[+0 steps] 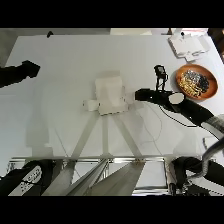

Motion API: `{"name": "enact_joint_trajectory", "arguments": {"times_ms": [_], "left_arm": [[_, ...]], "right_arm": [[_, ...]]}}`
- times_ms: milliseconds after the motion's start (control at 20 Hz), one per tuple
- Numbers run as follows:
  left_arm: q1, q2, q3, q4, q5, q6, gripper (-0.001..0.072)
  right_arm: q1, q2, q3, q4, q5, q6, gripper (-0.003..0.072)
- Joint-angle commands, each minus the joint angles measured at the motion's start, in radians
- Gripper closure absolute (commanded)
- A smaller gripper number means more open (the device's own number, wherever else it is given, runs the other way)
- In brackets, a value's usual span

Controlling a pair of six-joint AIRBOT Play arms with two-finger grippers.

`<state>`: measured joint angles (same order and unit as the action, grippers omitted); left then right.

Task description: Fold the box and place the chain.

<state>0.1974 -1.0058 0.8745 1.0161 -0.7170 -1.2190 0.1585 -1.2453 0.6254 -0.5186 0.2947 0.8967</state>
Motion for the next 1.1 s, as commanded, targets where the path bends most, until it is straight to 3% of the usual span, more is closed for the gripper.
{"name": "enact_joint_trajectory", "arguments": {"times_ms": [0,100,200,300,500,650,800,1050], "left_arm": [[-0.071,-0.016,0.000,0.015,-0.049,0.094,0.0179],[-0.159,-0.062,0.005,0.016,-0.040,0.141,0.0179],[-0.237,-0.170,0.054,0.001,-0.101,0.163,0.0172],[-0.274,-0.309,0.150,-0.077,-0.210,0.214,0.0011],[-0.278,-0.587,0.374,-0.323,-0.396,0.308,0.0013],[-0.280,-0.745,0.496,-0.391,-0.473,0.300,0.0016],[-0.282,-0.830,0.538,-0.440,-0.479,0.295,0.0016],[-0.327,-0.850,0.538,-0.405,-0.518,0.331,0.0019]], "right_arm": [[0.001,0.001,0.000,0.000,0.000,0.000,0.0673],[0.001,0.001,0.000,0.000,0.000,0.000,0.0673],[0.001,0.001,0.000,0.000,0.000,0.000,0.0673],[0.001,0.001,0.000,0.000,0.000,0.000,0.0673],[0.001,0.001,0.000,0.000,0.000,0.000,0.0673],[0.001,0.001,0.000,0.000,0.000,0.000,0.0673],[0.001,0.001,0.000,0.000,0.000,0.000,0.0673],[0.001,0.001,0.000,0.000,0.000,0.000,0.0673]]}}
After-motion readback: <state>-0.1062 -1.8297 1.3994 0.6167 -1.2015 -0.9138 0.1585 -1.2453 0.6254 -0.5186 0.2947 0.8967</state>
